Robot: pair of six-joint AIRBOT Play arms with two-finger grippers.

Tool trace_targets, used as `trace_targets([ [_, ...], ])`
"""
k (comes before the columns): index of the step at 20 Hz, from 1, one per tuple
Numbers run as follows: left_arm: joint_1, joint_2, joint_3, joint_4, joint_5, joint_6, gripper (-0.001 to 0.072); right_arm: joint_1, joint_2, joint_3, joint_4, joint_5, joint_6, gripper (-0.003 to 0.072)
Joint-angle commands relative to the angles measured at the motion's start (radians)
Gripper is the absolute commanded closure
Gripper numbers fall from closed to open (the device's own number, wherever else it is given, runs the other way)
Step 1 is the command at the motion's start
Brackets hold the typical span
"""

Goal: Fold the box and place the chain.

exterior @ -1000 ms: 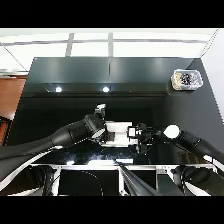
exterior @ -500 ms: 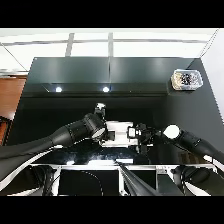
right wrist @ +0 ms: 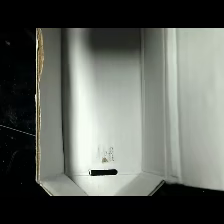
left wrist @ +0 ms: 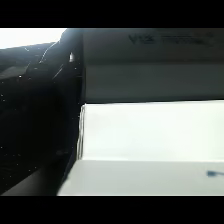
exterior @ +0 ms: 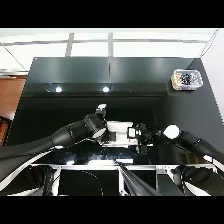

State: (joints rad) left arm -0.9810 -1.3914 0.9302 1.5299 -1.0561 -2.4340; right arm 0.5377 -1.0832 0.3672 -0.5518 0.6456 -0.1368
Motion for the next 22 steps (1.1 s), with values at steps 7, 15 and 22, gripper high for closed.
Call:
trace_targets([
  [7, 0.000, 0.001, 0.001, 0.014, -0.005, 0.000, 0.0682, 0.000, 0.002, 0.004, 0.000, 0.010, 0.005, 0.0167],
  [15, 0.000, 0.009, -0.010, 0.063, -0.013, -0.017, 0.0682, 0.000, 0.069, 0.057, -0.174, 0.088, 0.037, 0.0053],
  [22, 0.000, 0.008, -0.010, 0.070, 0.016, -0.035, 0.0681, 0.000, 0.063, 0.056, -0.181, 0.083, 0.036, 0.0065],
])
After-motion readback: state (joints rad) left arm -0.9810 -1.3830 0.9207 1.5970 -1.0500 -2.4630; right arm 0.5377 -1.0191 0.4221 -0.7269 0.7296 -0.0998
